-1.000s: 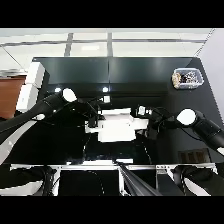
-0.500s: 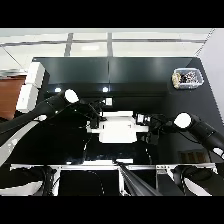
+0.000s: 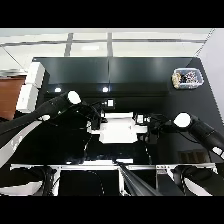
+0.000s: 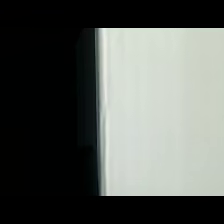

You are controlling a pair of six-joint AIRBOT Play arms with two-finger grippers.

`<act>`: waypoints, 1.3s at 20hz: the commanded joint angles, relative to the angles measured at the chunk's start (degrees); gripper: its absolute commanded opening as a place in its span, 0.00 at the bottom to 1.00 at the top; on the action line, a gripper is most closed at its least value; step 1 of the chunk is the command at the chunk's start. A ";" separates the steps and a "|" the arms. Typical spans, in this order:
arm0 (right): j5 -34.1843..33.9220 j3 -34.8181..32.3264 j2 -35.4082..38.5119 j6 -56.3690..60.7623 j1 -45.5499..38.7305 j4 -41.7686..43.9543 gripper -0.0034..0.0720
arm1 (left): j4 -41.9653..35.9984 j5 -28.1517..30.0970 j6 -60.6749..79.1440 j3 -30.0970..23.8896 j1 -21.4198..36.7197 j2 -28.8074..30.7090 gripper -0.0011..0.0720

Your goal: Fold the box and place the chain.

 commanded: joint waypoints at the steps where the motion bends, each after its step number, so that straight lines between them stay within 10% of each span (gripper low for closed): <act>1: 1.57 -0.02 -0.70 -2.56 0.57 0.68 0.99 | 1.92 0.44 -1.11 0.07 -0.11 -0.22 0.05; 26: -6.73 6.12 -0.81 -5.40 5.88 2.45 0.99 | 1.92 0.68 -1.01 0.07 -0.11 -0.22 0.05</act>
